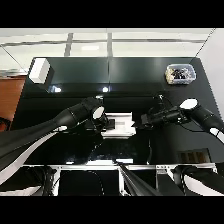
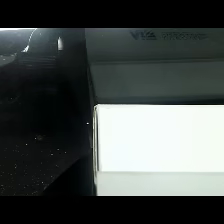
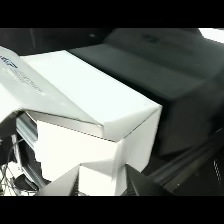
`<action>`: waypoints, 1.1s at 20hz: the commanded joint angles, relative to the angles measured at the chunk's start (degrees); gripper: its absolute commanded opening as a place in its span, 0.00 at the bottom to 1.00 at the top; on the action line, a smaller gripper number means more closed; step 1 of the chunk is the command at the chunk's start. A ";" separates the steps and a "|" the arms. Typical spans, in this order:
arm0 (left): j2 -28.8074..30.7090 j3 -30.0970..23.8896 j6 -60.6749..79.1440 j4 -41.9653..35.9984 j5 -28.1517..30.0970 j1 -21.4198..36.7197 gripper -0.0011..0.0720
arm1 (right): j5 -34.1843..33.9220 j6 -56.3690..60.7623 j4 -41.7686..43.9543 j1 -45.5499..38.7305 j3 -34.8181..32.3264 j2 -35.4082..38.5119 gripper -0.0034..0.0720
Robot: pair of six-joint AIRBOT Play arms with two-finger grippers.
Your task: Fold the box and place the chain.
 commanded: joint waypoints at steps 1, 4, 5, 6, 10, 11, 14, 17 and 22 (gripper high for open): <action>0.02 0.04 0.02 0.02 0.02 0.04 0.05 | -1.99 5.95 -3.72 3.54 2.36 -0.02 0.46; 0.02 0.04 0.02 0.02 0.02 0.04 0.05 | -3.30 12.31 -10.54 7.48 4.74 -0.02 0.46; 0.02 0.04 0.02 0.02 0.02 0.04 0.05 | -4.15 14.91 -13.49 8.96 5.62 -0.02 0.46; 0.02 0.04 0.02 0.02 0.02 0.04 0.05 | -4.87 17.64 -16.17 10.29 6.32 -0.02 0.46; 0.02 0.04 0.02 0.02 0.00 0.04 0.05 | -7.17 24.68 -21.29 14.93 8.00 -0.02 0.46; 0.02 0.04 0.02 0.02 0.02 0.04 0.05 | -7.76 25.38 -21.42 15.82 8.17 -0.02 0.46; 0.02 0.04 0.02 0.02 0.00 0.04 0.05 | -9.66 29.09 -21.77 17.66 8.26 -0.02 0.46; 0.02 0.04 0.02 0.02 0.00 0.04 0.05 | -11.17 32.59 -24.50 19.85 8.87 -0.04 0.46; 0.02 0.04 0.02 0.00 0.02 0.04 0.05 | -11.21 41.51 -35.50 23.82 11.32 -0.04 0.46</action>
